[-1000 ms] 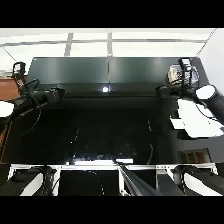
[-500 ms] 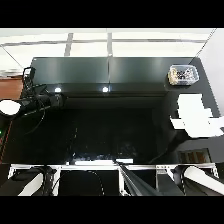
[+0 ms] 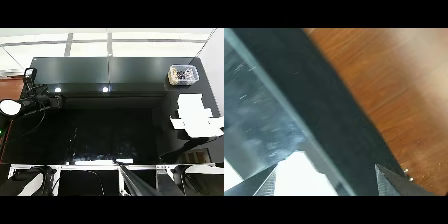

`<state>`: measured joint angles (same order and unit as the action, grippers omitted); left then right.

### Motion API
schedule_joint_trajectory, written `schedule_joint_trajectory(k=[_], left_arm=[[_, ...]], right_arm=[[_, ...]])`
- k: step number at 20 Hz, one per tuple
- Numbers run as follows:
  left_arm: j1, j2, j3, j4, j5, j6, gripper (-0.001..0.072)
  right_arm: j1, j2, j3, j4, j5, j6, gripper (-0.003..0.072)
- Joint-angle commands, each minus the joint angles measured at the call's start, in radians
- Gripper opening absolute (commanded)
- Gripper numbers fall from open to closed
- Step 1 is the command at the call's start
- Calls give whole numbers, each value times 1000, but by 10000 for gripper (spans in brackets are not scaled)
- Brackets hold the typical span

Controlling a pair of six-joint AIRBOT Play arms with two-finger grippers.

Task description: Fold the box and place the chain.

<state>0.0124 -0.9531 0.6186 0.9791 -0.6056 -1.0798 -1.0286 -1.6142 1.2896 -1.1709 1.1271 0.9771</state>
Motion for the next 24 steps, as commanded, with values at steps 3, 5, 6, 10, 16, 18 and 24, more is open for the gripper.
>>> schedule_joint_trajectory(k=[3, 5, 6, 10, 16, 18, 24], left_arm=[[0, -1, 0, -11, -5, 2, 714], [0, -1, 0, -11, -5, 2, 714], [0, -1, 0, -11, -5, 2, 714], [0, -1, 0, -11, 0, 2, 714], [-1, -2, 0, -79, -31, 2, 714], [-21, -3, 0, -82, -38, 2, 713], [-135, -53, 1, -115, -55, 2, 711]], right_arm=[[47, -40, 27, -9, 119, -175, 337], [48, -26, 27, -22, 163, -175, 152], [50, -5, 27, -19, 175, -174, 15], [80, 133, -20, 154, 172, -175, 14], [306, 380, -327, 488, 169, -159, 15], [417, 457, -471, 571, 88, -160, 14], [795, 550, -855, 1010, -189, -453, 15]])
